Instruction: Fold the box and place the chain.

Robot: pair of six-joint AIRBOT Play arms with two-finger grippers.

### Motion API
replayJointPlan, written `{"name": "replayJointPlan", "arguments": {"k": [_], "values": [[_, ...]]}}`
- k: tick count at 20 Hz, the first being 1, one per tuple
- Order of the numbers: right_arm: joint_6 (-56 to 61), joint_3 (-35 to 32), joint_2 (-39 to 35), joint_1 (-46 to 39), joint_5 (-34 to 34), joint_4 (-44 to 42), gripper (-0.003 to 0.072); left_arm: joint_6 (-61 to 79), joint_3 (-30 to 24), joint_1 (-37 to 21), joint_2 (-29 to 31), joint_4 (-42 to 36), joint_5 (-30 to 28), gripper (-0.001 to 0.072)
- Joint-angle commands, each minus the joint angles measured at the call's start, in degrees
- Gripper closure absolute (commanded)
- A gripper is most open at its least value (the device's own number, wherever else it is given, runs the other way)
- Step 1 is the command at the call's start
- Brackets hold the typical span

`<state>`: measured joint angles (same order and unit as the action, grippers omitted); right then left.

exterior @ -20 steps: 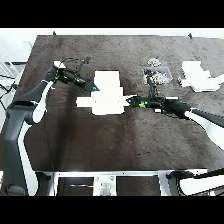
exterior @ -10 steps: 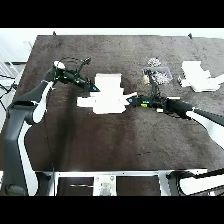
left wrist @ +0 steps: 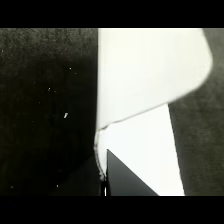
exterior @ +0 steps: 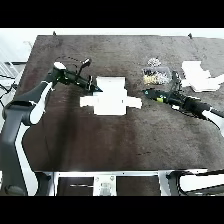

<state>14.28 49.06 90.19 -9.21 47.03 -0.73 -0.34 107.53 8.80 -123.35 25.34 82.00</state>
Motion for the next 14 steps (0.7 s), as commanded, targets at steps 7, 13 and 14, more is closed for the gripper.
{"name": "replayJointPlan", "arguments": {"k": [7, 13, 14], "values": [[-1.51, 0.00, -0.11, -1.40, 1.07, -0.13, 0.0264, 13.51, -8.55, 2.12, 1.11, 0.31, -11.91, 0.0695], [-3.02, 0.00, -0.11, -1.40, 1.07, -0.13, 0.0263, 14.27, -8.55, 2.21, 0.79, -0.11, -11.96, 0.0692], [-3.26, 0.00, -0.11, -1.40, 1.07, -0.13, 0.0251, 14.05, -8.55, 2.21, 0.79, -0.09, -11.96, 0.0691]]}}
